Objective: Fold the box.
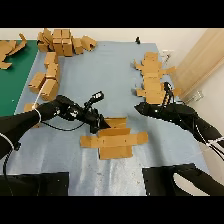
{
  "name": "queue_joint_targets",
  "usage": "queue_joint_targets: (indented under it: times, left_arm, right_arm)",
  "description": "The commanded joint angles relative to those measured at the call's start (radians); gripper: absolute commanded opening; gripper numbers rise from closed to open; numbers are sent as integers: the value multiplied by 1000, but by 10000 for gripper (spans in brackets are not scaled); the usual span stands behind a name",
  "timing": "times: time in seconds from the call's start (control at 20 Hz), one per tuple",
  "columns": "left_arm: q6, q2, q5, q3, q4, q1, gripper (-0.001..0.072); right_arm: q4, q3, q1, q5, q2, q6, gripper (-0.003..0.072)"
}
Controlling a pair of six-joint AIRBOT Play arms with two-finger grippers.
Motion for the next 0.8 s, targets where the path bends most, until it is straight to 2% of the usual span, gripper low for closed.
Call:
queue_joint_targets:
  times: [0.0,0.2,0.35,0.45,0.6,0.65,0.75]
  left_arm:
    - [17,2,20,-10,-4,-9,13]
    - [17,3,14,-10,6,-7,13]
    - [27,43,72,-10,2,-7,12]
    - [33,69,104,-10,10,-7,13]
    - [33,68,103,-26,24,-7,13]
    - [33,68,109,-35,29,-7,13]
    - [33,68,147,-53,35,-7,13]
  right_arm:
    - [-24,0,1,-15,1,1,3]
    - [-32,0,1,-24,1,1,3]
    - [-32,0,1,-40,1,1,3]
    - [-34,0,1,-126,1,1,2]
    - [-64,0,1,-358,1,47,2]
    - [-111,0,1,-424,3,94,2]
    - [-265,0,1,-472,21,227,2]
